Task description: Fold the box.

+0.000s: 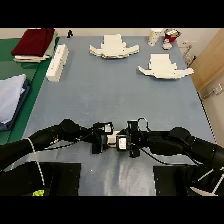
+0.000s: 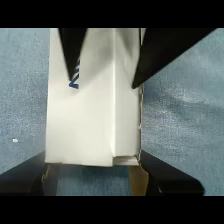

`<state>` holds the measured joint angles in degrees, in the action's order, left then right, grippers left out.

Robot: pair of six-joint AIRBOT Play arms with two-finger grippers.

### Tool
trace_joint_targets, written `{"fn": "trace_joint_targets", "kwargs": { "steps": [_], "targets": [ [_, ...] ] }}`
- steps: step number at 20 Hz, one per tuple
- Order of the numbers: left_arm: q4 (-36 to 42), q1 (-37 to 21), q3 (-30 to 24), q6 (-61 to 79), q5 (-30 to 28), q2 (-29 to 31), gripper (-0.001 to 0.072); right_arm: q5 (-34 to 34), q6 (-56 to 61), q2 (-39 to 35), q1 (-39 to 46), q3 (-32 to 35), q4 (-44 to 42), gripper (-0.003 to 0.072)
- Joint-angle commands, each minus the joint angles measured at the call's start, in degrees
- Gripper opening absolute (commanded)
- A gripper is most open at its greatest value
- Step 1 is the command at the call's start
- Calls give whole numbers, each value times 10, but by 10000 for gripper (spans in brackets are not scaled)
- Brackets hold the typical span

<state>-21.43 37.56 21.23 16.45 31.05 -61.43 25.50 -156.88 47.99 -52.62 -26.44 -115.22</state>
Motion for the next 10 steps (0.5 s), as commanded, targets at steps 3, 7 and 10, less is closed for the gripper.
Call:
{"fn": "trace_joint_targets", "kwargs": {
  "steps": [3, 7, 10],
  "targets": [
    [0, 0, 1, 0, 0, 1, 514, 0, 13, 12, 2, 0, -1, 191],
    [0, 0, 1, 0, 0, 1, 514, 1, 13, 13, 2, 0, -3, 192],
    [0, 0, 1, 0, 0, 1, 514, 5, 13, 13, 0, 0, -16, 200]
  ]
}}
